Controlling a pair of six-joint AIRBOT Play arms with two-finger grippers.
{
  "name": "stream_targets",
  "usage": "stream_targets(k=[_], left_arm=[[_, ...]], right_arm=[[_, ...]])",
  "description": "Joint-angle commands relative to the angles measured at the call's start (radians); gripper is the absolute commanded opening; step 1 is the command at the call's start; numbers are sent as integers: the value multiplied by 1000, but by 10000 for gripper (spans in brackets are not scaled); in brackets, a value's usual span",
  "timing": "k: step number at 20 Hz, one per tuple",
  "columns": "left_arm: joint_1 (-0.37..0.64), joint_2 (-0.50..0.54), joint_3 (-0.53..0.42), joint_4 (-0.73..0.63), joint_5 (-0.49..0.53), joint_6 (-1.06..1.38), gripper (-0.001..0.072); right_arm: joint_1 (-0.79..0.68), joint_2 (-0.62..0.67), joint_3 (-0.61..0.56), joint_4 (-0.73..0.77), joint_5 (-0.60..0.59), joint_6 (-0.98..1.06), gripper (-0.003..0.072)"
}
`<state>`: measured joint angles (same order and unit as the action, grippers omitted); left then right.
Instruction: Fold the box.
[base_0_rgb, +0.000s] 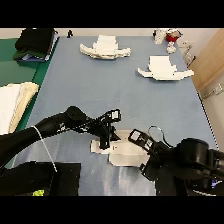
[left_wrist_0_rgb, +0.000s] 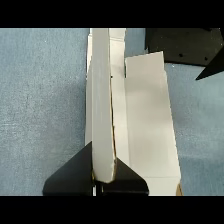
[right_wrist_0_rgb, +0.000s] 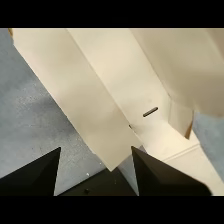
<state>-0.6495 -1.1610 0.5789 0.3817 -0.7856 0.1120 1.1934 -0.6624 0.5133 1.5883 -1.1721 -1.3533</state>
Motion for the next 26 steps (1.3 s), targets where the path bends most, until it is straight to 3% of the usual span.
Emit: stream_targets(k=[1,6,12,21,26], left_arm=[[1,1,1,0,0,0,14],[1,1,1,0,0,0,14],[1,1,1,0,0,0,14],[1,1,1,0,0,0,14],[1,1,1,0,0,0,14]], right_arm=[[71,-107,-6,-64,37,-16,704],[110,-167,-6,-56,39,-21,704],[111,-181,7,-355,56,195,704],[111,-134,45,-344,-26,299,705],[110,-109,44,-352,-28,259,706]])
